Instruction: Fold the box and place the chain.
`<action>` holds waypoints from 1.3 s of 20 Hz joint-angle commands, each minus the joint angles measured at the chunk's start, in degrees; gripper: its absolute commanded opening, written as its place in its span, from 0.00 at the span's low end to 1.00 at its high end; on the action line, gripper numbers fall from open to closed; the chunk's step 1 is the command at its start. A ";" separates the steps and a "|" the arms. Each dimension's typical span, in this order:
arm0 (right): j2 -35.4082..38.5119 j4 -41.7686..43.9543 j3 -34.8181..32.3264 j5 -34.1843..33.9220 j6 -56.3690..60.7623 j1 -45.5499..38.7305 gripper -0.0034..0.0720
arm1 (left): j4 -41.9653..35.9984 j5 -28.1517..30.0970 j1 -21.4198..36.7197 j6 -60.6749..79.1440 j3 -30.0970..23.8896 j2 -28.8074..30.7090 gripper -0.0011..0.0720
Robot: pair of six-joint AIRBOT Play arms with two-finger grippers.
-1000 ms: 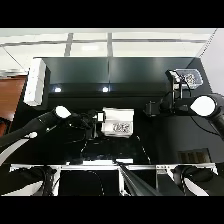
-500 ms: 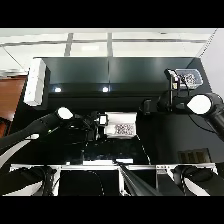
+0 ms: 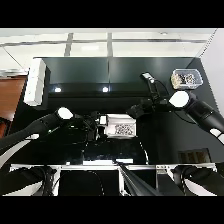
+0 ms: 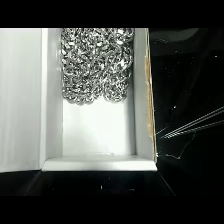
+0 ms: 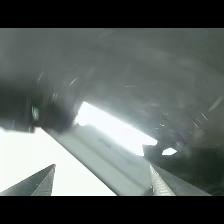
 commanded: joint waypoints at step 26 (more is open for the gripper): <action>1.44 2.16 -3.02 11.10 -43.04 3.48 0.63 | 0.02 0.00 -0.02 0.00 0.00 -0.02 0.64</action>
